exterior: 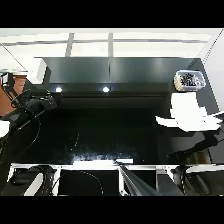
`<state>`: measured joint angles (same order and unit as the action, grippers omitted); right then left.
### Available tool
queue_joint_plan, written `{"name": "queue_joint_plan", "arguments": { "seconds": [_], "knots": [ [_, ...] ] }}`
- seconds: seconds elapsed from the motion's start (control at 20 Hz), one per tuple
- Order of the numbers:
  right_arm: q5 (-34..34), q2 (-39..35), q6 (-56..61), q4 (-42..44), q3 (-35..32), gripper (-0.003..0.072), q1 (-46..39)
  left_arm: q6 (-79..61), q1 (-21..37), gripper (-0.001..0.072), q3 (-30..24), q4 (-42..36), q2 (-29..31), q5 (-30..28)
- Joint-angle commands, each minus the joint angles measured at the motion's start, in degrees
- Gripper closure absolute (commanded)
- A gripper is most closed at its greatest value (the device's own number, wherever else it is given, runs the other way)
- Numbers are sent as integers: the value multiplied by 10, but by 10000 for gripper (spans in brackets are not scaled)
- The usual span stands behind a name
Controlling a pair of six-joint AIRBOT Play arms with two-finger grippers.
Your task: Fold the box and place the chain.
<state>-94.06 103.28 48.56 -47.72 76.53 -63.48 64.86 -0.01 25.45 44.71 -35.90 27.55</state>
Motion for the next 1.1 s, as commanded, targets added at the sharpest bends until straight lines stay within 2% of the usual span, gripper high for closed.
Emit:
{"name": "queue_joint_plan", "arguments": {
  "seconds": [0.0, 0.15, 0.25, 0.35, 0.45, 0.6, 0.75, 0.95, 1.05],
  "knots": [
    [12, -50, -42, 86, -57, 638, 4, 0, 1, -3, 1, 0, -1, 8],
    [64, -123, -48, 106, -131, 639, 24, 0, 1, -3, 1, 0, -2, 46],
    [113, -186, -47, 134, -197, 639, 56, 1, 0, -3, 1, 0, -5, 96],
    [162, -252, -45, 152, -272, 639, 110, 1, 0, -3, 0, 0, -7, 151],
    [203, -305, -41, 167, -333, 639, 174, 0, 0, -3, 0, -5, -7, 178],
    [229, -373, -40, 198, -390, 639, 295, -2, -9, -3, 0, -24, -7, 179],
    [234, -433, -33, 187, -416, 640, 420, 12, -52, -2, 0, -28, -17, 183],
    [334, -539, -73, 171, -475, 640, 561, 28, -109, -1, 0, -35, -80, 143],
    [396, -576, -85, 170, -514, 640, 613, 32, -110, 2, 0, -57, -134, 159]
  ]
}}
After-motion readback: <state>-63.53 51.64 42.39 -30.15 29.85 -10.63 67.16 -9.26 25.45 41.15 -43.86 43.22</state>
